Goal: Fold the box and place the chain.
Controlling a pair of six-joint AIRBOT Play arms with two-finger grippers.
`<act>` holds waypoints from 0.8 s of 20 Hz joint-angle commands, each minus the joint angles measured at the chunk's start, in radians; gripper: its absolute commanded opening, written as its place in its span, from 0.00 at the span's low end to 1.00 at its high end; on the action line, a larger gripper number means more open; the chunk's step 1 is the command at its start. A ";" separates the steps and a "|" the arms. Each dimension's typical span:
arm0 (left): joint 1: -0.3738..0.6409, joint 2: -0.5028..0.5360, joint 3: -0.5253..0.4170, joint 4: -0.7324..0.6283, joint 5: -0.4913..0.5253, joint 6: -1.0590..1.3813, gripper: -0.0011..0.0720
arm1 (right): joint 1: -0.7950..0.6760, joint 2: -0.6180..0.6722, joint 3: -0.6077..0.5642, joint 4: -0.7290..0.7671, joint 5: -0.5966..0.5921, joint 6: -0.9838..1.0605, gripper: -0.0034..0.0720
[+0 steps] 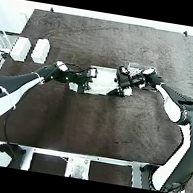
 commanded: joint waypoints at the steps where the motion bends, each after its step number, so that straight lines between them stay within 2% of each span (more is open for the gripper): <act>1: 0.000 -0.002 0.001 -0.023 -0.010 0.026 0.58 | 0.001 -0.001 0.000 0.000 -0.001 0.000 0.71; 3: 0.000 -0.002 0.001 -0.024 -0.010 0.026 0.59 | 0.001 -0.001 0.000 0.000 -0.001 0.000 0.71; 4: 0.000 -0.002 0.001 -0.024 -0.010 0.026 0.64 | 0.001 -0.001 0.000 0.000 -0.001 0.000 0.71; 5: 0.000 -0.002 0.001 -0.024 -0.009 0.025 0.79 | 0.001 -0.001 0.000 0.000 -0.001 0.000 0.71; 11: 0.000 -0.002 0.001 -0.024 -0.007 0.024 0.79 | 0.001 -0.001 0.000 0.000 -0.001 0.000 0.71; 12: 0.000 -0.001 0.001 -0.023 -0.007 0.024 0.70 | 0.001 -0.001 0.000 0.000 -0.001 0.000 0.71; 13: 0.000 0.002 0.001 -0.018 -0.007 0.016 0.65 | 0.001 -0.001 0.000 0.000 -0.001 0.000 0.71; 14: 0.001 0.008 0.001 -0.012 -0.009 0.004 0.65 | 0.001 -0.001 0.000 0.000 -0.001 0.000 0.71; 15: 0.001 0.013 0.001 -0.010 -0.014 -0.021 0.37 | 0.001 -0.001 0.000 0.000 -0.001 0.000 0.71; 16: 0.001 0.018 0.001 -0.001 -0.017 -0.028 0.21 | 0.001 -0.001 0.000 0.000 -0.001 0.000 0.71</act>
